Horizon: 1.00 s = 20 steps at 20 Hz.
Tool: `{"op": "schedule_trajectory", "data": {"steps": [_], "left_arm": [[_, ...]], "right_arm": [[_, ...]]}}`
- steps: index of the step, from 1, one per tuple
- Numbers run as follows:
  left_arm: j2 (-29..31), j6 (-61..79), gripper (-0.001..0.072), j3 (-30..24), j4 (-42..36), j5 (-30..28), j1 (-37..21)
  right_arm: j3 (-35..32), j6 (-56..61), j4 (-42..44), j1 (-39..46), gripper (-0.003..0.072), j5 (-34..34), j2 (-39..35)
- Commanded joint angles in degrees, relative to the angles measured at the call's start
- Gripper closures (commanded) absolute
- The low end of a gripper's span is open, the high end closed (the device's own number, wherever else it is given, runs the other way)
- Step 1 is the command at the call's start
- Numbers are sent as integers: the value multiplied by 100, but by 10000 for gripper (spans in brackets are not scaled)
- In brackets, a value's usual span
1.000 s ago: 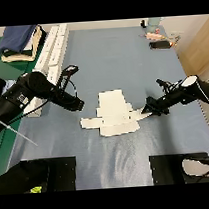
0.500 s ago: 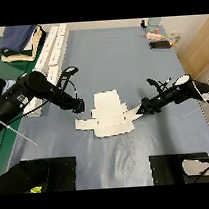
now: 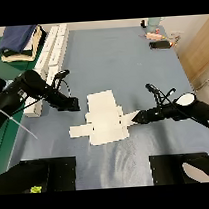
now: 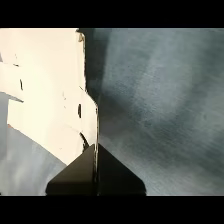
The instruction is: Fold the box.
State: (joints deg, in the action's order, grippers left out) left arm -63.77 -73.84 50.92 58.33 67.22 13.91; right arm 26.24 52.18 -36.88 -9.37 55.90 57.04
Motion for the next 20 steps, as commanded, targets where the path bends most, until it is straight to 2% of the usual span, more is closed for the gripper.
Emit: {"op": "schedule_trajectory", "data": {"steps": [1,2,3,4,7,10,13,14,15,16,20], "left_arm": [[-527,584,355,-46,-855,17,-361],[-686,734,319,-44,-1062,-70,-365],[-857,861,179,-42,-1252,-166,-361],[-1027,964,154,-28,-1434,-232,-358],[-1537,1460,154,37,-1919,-424,-363],[-2017,2041,155,214,-2616,-446,-358],[-2509,2376,156,533,-2813,-177,-356],[-2627,2529,218,638,-2813,-35,-361],[-2712,2765,334,741,-2815,125,-361],[-2758,2935,358,822,-2815,273,-356],[-2774,3294,358,909,-2691,870,-356]], "right_arm": [[-363,-72,26,-339,686,-588,-645],[-376,-63,7,-400,686,-586,-706],[-376,-57,9,-450,686,-588,-719],[-376,-17,22,-476,686,-588,-717],[-376,39,22,-505,686,-601,-717],[-376,81,20,-505,686,-605,-717],[-376,90,20,-505,686,-603,-717],[-376,90,20,-505,686,-601,-717],[-376,90,15,-505,686,-599,-717],[-376,92,-7,-505,686,-599,-713],[-376,96,-44,-505,686,-601,-710]]}}
